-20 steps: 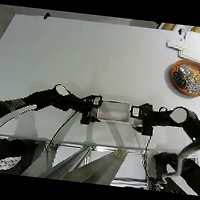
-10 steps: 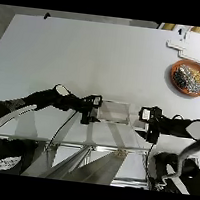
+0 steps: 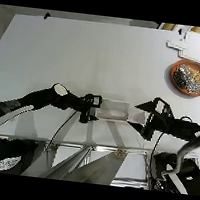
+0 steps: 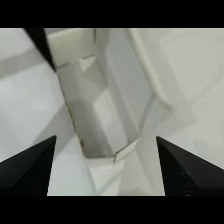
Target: Fold the box and place the chain.
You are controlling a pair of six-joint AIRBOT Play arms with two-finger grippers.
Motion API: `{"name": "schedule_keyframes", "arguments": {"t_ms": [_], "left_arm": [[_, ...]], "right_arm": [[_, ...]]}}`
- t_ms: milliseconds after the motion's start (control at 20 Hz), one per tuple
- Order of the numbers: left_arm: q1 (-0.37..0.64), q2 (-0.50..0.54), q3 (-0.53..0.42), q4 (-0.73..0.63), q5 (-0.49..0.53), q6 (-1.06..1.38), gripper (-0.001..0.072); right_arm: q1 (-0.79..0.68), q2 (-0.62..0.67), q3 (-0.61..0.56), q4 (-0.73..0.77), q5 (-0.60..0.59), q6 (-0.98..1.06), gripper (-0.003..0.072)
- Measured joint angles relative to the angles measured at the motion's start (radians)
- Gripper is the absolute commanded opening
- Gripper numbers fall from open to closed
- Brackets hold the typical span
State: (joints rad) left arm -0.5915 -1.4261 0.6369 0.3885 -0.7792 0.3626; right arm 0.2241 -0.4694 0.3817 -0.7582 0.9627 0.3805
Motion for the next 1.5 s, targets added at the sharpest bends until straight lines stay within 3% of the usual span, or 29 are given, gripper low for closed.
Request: {"name": "schedule_keyframes", "arguments": {"t_ms": [100,200,300,350,400,550,650,1100,1200,1450,1500], "left_arm": [[0.0,0.023,0.0,0.069,0.006,-0.051,0.0233],[-0.002,0.033,0.0,0.121,0.01,-0.103,0.0235],[-0.008,0.038,0.0,0.134,0.014,-0.124,0.0382],[-0.011,0.04,0.0,0.126,0.017,-0.123,0.0489],[-0.013,0.04,0.0,0.111,0.028,-0.121,0.0533],[-0.018,0.04,0.0,0.069,0.063,-0.106,0.0538],[-0.019,0.031,0.0,0.054,0.076,-0.103,0.0705],[-0.021,0.005,0.0,0.022,0.064,-0.097,0.0689],[-0.021,0.0,0.0,0.012,0.066,-0.097,0.0625],[-0.021,-0.008,0.0,-0.011,0.068,-0.093,0.0619],[-0.021,-0.01,0.0,-0.014,0.068,-0.093,0.0566]], "right_arm": [[0.0,0.002,0.0,0.039,-0.03,-0.012,0.0661],[0.0,0.002,0.0,0.063,-0.047,-0.021,0.0661],[0.0,0.002,0.0,0.074,-0.057,-0.031,0.0661],[0.0,0.002,0.0,0.078,-0.06,-0.033,0.0661],[0.0,0.002,0.0,0.082,-0.061,-0.035,0.0661],[0.0,0.003,0.0,0.086,-0.066,-0.039,0.0661],[0.0,0.003,0.0,0.089,-0.068,-0.04,0.0661],[0.0,0.002,0.0,0.084,-0.067,-0.045,0.0661],[0.0,0.002,0.0,0.082,-0.067,-0.047,0.0661],[0.0,0.003,0.0,0.081,-0.066,-0.048,0.0661],[0.0,0.003,0.0,0.081,-0.066,-0.048,0.0661]]}}
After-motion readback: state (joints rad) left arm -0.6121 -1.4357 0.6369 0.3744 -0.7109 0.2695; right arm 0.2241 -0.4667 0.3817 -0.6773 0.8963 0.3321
